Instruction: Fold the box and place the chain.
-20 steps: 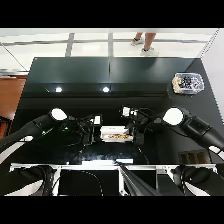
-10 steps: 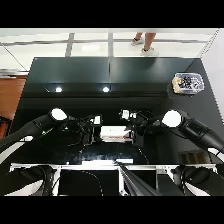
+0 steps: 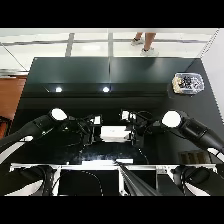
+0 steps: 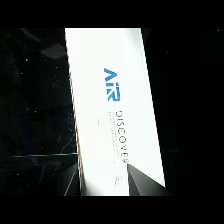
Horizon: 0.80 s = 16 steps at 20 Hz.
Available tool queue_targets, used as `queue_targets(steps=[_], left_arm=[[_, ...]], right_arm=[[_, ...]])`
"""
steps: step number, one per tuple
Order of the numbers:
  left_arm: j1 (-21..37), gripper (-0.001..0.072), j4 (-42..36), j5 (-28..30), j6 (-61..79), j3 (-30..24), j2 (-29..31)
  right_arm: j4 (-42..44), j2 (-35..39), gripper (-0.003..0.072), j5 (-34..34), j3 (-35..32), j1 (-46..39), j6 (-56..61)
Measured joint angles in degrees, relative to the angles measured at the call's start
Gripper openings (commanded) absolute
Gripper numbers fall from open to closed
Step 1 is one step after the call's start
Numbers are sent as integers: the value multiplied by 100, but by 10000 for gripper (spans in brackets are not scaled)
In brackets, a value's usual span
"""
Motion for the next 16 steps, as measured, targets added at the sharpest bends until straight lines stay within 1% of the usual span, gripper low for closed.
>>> queue_targets(steps=[8, 10, 12, 13, 14, 16], left_arm=[[0, 498, 0, -7, -4, 0, 0], [0, 498, 0, -7, -9, 0, 0], [0, 498, 0, -4, -7, 0, 0], [0, 498, 0, -7, -7, 0, 0], [0, 498, -2, -7, -7, 0, 0], [0, 498, -2, -4, -7, 0, 0]], right_arm=[[22, -192, 387, -15, 35, -17, 57], [-68, -87, 387, 151, 129, -81, 350], [-55, 94, 384, 422, 251, -236, 957], [-61, 177, 219, 660, 291, -341, 1421], [-50, 229, -2, 800, 299, -433, 1873], [120, 295, 3, 1058, 188, -551, 2662]])
